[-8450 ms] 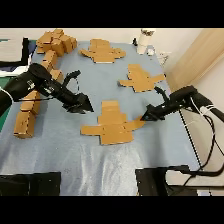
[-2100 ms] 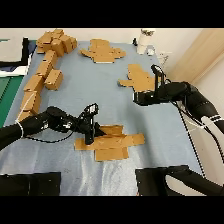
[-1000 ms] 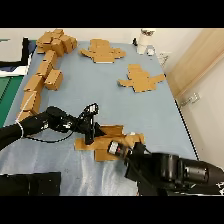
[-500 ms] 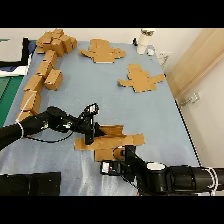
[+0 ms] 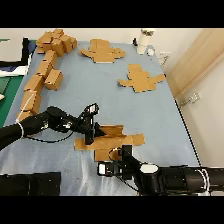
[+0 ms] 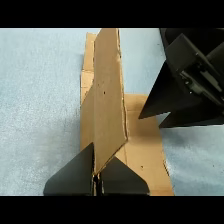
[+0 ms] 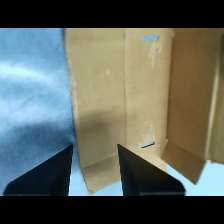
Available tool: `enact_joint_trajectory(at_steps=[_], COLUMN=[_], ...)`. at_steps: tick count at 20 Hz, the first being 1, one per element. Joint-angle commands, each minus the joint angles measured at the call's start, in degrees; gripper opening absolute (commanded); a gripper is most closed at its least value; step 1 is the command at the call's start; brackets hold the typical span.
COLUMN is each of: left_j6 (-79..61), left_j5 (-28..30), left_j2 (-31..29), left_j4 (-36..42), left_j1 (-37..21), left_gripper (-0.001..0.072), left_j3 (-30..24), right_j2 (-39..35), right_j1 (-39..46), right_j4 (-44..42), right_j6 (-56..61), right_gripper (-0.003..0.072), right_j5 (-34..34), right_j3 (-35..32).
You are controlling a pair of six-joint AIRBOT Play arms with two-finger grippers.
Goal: Fold the box.
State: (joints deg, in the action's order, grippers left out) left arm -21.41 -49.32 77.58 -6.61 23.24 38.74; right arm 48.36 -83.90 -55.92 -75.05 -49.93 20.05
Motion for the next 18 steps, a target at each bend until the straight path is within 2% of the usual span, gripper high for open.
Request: enact_joint_trajectory(at_steps=[1,3,12,13,14,18], left_j6=[0.0,0.0,0.0,0.0,0.0,0.0], left_j5=[0.0,0.04,-0.22,-0.22,-0.22,-0.26], left_j2=[-0.02,-0.02,-0.02,-0.02,-0.02,-0.02], left_j4=[0.0,0.0,0.0,0.0,0.0,0.0], left_j1=[0.0,-0.02,-0.02,-0.02,0.0,0.0], left_gripper=[0.0011,0.0011,0.0011,0.0011,0.0012,0.0012], left_j3=[0.0,0.0,0.0,0.0,0.0,0.0], right_j2=[0.04,-1.11,-2.71,-2.71,-2.8,-8.44], right_j1=[0.0,0.0,0.0,0.0,0.0,1.31], right_j4=[3.08,3.5,6.16,6.23,6.54,5.77], right_j6=[2.19,2.21,10.78,11.08,11.08,10.93], right_gripper=[0.0415,0.0374,0.0389,0.0466,0.0719,0.072], right_j5=[-0.55,-0.52,-1.33,-1.51,-3.13,-6.03], right_j3=[0.57,0.76,0.87,0.96,1.07,0.57])
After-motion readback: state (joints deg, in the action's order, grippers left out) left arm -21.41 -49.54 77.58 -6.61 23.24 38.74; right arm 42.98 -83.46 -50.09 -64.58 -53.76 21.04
